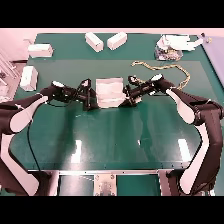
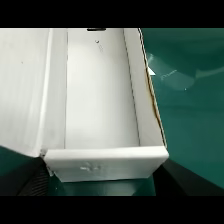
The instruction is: Fold the box and place the chain.
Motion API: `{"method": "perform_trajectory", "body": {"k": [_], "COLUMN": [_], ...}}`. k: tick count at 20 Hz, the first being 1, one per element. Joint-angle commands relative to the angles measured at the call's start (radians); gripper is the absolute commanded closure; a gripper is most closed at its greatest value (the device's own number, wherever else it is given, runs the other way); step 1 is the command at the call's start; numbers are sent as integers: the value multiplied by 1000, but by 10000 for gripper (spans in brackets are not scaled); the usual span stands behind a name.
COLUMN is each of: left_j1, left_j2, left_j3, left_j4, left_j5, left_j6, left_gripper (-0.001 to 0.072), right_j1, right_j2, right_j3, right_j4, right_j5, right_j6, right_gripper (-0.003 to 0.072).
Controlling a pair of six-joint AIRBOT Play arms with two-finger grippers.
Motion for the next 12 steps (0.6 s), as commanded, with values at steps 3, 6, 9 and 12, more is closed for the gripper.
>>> {"method": "perform_trajectory", "body": {"k": [3, 6, 9, 12], "left_j1": [-37, -45, -45, -51], "left_j2": [-7, -8, -8, -8], "left_j3": [25, 35, 35, 35], "left_j4": [45, 72, 71, 64], "left_j5": [29, 36, 37, 48], "left_j6": [-56, -87, -87, -95], "left_gripper": [-11, -11, 7, 90], "right_j1": [0, 0, 1, 0], "right_j2": [0, 0, 0, 0], "right_j3": [0, 0, 0, 0], "right_j4": [-1, -1, -1, -1], "right_j5": [5, 5, 5, 4], "right_j6": [0, 0, 0, 0], "right_gripper": [188, 188, 188, 188]}}
